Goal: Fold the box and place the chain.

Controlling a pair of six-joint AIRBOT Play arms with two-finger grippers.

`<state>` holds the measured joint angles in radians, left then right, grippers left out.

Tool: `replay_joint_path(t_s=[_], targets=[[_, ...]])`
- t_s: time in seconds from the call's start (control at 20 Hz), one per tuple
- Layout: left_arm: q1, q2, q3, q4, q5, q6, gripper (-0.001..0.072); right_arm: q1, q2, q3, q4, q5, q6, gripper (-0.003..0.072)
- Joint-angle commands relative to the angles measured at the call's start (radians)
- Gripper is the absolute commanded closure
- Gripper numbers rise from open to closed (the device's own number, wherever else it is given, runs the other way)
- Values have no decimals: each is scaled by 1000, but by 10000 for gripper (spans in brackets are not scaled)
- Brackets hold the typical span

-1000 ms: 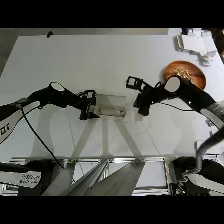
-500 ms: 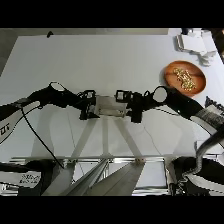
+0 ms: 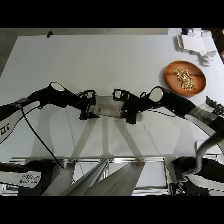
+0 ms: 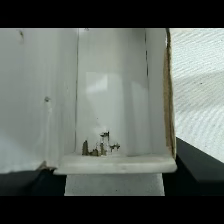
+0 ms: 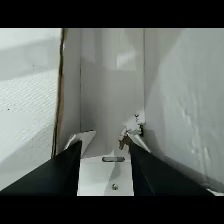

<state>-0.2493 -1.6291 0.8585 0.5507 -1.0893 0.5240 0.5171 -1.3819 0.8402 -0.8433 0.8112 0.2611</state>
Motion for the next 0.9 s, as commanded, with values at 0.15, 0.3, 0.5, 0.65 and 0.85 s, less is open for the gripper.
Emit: replay_joint_path(t_s=[0.15, 0.3, 0.5, 0.65, 0.85], targets=[[0, -1, 1, 0, 0, 0, 395, 1, 45, -1, -52, 32, 9, 673], [0, -1, 1, 0, 0, 0, 395, -16, 156, -3, -190, 34, 181, 673], [0, -1, 1, 0, 0, -1, 395, -120, 330, -47, -369, 38, 567, 673], [0, -1, 1, 0, 1, 0, 395, -212, 436, -129, -436, 46, 863, 674], [0, -1, 1, 0, 0, -1, 395, -251, 443, -269, -402, 40, 1067, 679]])
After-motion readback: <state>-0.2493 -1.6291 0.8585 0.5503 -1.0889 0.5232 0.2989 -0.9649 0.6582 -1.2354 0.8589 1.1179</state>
